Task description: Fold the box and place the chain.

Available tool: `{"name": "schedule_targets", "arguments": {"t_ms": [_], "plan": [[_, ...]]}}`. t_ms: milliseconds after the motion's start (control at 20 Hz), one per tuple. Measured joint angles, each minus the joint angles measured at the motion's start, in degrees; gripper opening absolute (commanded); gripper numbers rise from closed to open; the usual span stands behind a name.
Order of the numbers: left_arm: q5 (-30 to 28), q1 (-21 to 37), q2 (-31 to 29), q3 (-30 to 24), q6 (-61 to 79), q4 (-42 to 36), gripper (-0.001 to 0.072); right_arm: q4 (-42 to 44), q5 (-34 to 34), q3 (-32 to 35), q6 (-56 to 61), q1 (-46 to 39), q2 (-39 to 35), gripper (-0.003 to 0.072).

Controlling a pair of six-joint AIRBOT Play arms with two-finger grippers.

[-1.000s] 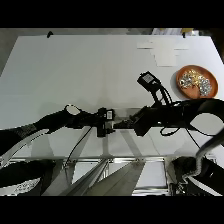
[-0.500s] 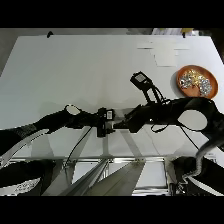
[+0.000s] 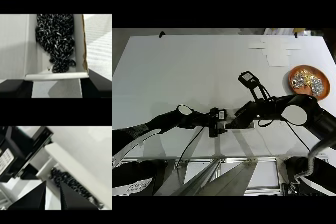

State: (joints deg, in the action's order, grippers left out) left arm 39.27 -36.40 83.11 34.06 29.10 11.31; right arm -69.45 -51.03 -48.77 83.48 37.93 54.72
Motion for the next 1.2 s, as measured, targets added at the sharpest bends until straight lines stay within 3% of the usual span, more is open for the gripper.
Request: {"name": "schedule_targets", "arguments": {"t_ms": [200,250,300,650,700,850,1050,1200], "plan": [[0.0,0.0,0.0,0.0,0.0,0.0,0.0097,-0.8,-0.8,-2.2,-1.0,-7.9,-0.3,0.0152],[0.0,0.0,0.0,0.0,0.0,0.0,0.0097,-1.7,-1.2,-2.5,-1.1,-10.7,-0.3,0.0117],[0.0,0.0,0.0,0.0,0.0,0.0,0.0097,-2.8,-1.6,-2.6,-1.3,-13.5,0.0,0.0027],[0.0,0.0,0.0,0.0,0.0,0.0,0.0097,-9.7,-4.8,-3.0,-1.3,-30.4,7.8,0.0017],[0.0,0.0,0.0,0.0,0.0,0.0,0.0097,-10.1,-5.0,-3.0,-1.4,-31.4,9.3,0.0029],[0.0,0.0,0.0,0.0,0.0,0.0,0.0097,-11.0,-5.5,-3.1,-1.5,-33.1,14.4,0.0351],[0.0,0.0,0.0,0.0,0.0,0.0,0.0097,-11.7,-5.4,-3.1,-1.5,-33.5,19.9,0.0351],[0.0,0.0,0.0,0.0,0.0,0.0,0.0097,-12.4,-4.6,-3.1,-1.5,-32.3,22.6,0.0291]]}}
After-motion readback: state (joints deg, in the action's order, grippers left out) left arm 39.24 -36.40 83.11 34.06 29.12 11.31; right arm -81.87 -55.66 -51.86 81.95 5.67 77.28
